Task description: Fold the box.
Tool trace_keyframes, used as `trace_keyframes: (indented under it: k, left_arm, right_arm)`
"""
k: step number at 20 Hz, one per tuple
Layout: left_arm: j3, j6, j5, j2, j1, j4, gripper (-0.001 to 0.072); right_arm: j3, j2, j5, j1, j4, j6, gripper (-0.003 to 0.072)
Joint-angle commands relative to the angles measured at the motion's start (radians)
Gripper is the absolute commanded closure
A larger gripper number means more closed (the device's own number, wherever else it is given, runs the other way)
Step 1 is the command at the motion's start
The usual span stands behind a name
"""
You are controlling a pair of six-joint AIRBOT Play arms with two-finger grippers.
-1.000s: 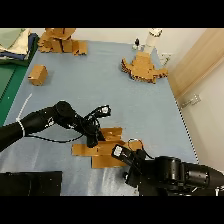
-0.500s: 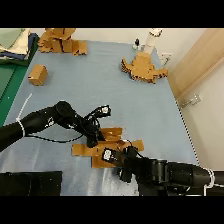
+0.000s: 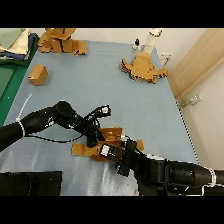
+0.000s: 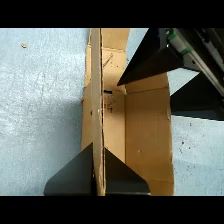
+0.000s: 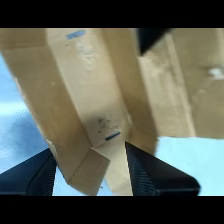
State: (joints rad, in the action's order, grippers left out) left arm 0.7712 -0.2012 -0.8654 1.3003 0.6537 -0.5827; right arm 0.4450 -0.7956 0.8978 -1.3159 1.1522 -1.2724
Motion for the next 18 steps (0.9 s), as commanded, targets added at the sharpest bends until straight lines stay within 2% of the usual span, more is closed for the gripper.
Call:
trace_keyframes:
  k: [1,11,12,14,18]
  left_arm:
    - [0.0,0.0,0.0,0.001,0.0,0.0,0.0696]
    - [0.0,0.0,0.0,0.001,0.0,0.0,0.0696]
    - [0.0,0.0,0.0,0.001,0.0,0.0,0.0696]
    - [0.0,0.0,0.0,0.001,0.0,0.0,0.0696]
    - [0.0,0.0,0.0,0.001,0.0,0.0,0.0696]
  right_arm:
    - [0.017,-0.001,0.069,0.0,-0.022,0.095,0.0076]
    - [0.017,0.002,0.093,0.0,-0.02,0.075,0.0067]
    - [0.017,0.01,0.093,0.0,-0.014,0.049,-0.0028]
    - [0.017,0.045,0.078,0.003,0.019,-0.027,-0.003]
    - [0.017,0.118,0.08,0.015,0.018,-0.031,-0.003]
